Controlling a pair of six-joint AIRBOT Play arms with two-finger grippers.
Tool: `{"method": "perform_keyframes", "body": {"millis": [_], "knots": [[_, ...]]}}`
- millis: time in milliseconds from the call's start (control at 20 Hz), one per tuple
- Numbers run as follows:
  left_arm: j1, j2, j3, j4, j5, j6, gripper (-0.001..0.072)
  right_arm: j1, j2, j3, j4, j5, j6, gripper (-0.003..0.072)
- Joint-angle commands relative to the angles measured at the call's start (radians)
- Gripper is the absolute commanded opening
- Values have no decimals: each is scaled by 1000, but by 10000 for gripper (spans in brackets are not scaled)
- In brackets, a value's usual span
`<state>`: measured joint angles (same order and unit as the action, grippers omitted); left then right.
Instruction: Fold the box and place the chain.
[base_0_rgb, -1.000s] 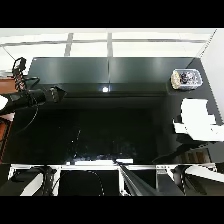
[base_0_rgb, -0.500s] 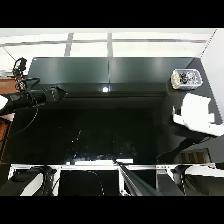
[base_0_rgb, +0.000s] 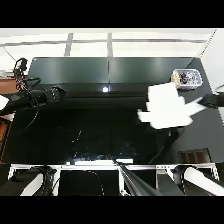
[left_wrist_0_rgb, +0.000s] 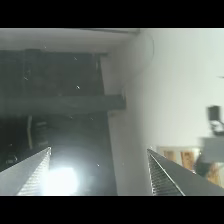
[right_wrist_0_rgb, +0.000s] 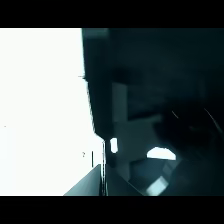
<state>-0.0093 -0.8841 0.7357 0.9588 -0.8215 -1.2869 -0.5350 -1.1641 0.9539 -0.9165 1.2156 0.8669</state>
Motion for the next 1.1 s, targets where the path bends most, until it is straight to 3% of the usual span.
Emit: {"method": "perform_keyframes", "body": {"millis": [0,150,350,550,700,950,1000,1050], "knots": [[-55,-4,-23,-3,1,0,703,262,164,-227,279,-226,53,14],[-124,-49,-39,-8,7,-12,704,549,189,-420,428,-513,55,14],[-150,-206,-29,-121,-3,-1,703,835,188,-534,460,-782,125,14],[-89,-475,61,-499,-186,263,703,906,187,-542,460,-809,125,14],[-82,-645,156,-485,-299,259,702,905,187,-542,463,-809,125,14],[-165,-826,290,-484,-539,437,692,905,187,-542,463,-790,125,14],[-179,-861,328,-458,-598,450,682,905,187,-542,463,-790,125,14],[-190,-887,366,-414,-647,451,622,905,187,-542,463,-790,125,14]]}}
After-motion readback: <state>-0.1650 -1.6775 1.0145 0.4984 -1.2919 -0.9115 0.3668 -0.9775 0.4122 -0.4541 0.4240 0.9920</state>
